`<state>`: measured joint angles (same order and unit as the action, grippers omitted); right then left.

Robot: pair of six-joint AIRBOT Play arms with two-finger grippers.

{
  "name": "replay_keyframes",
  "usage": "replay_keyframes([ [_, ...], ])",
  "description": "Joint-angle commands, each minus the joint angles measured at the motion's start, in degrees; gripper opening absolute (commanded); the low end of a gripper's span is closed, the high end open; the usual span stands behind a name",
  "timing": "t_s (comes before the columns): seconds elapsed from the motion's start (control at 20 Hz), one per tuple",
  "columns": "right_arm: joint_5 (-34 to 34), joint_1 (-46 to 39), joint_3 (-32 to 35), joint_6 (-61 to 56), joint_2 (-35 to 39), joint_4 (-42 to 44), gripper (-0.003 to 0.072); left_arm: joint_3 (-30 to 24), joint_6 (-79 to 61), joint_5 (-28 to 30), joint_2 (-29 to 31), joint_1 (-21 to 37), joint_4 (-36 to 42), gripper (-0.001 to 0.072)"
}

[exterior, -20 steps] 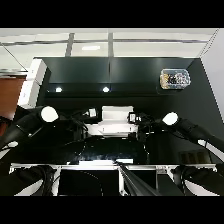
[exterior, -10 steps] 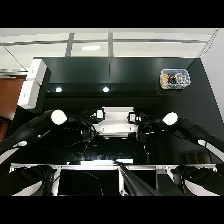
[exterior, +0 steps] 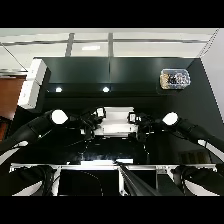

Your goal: Fold the box and place the chain.

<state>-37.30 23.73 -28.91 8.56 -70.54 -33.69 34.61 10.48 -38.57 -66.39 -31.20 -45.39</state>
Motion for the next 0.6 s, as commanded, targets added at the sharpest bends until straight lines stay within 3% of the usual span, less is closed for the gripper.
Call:
replay_keyframes([
  [0.0,0.0,0.0,0.0,0.0,0.0,0.0,0.0485,0.0,0.0,-0.3,0.0,0.0,3.4,0.0166],
  [0.35,0.0,0.0,0.0,0.0,0.0,0.0,0.0484,0.0,0.0,-0.6,0.0,-0.3,3.3,0.0188],
  [0.4,0.0,0.0,0.0,0.0,0.0,0.0,0.0485,0.0,0.0,-0.6,0.0,-0.2,3.2,0.0268],
  [0.45,0.0,0.0,0.0,0.0,0.0,0.0,0.0485,0.3,0.0,-0.8,0.3,-0.1,1.6,0.0412],
  [0.5,0.0,0.0,0.0,0.0,0.0,0.0,0.0484,0.6,0.1,-0.8,0.8,-0.1,-1.3,0.0510],
  [0.55,0.0,0.0,0.0,0.0,0.0,0.0,0.0485,1.0,0.5,-0.7,1.6,-0.1,-4.5,0.0557],
])
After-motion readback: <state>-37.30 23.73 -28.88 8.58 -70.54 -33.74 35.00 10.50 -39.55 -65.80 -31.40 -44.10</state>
